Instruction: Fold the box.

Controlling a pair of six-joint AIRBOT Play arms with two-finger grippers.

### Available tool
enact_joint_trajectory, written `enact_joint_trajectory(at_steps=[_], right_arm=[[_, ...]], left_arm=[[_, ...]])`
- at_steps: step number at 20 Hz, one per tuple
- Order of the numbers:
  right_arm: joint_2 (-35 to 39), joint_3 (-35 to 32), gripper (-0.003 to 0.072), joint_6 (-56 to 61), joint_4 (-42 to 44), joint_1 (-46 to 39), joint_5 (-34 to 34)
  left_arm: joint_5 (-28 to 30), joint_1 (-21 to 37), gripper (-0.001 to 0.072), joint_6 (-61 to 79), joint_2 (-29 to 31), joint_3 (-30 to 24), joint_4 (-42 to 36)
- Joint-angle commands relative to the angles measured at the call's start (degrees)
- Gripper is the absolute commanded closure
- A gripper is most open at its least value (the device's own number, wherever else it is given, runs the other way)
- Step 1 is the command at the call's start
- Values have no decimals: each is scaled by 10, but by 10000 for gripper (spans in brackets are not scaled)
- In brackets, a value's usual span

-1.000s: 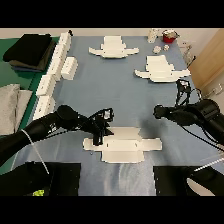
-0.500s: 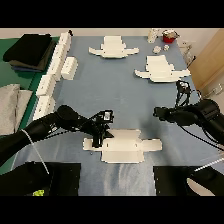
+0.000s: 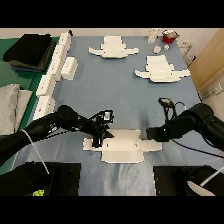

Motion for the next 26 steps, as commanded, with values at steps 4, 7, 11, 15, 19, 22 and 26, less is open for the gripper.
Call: enact_joint_trajectory(at_steps=[4,7,11,15,19,22,26], right_arm=[[56,-7,685,56,-2,351,-16],[34,-34,257,14,-121,469,66],[-37,-36,196,12,-238,478,92],[-96,-36,196,12,-285,478,134],[-108,-36,196,7,-266,478,138],[-101,-35,196,2,-252,479,134],[-65,-35,83,-5,-220,488,123]], left_arm=[[0,0,695,0,0,0,0],[1,1,695,0,0,0,0],[0,0,695,0,0,0,0],[0,0,695,0,0,0,0],[0,0,695,0,0,0,0],[0,0,695,0,0,0,0],[0,0,695,0,0,0,0]])
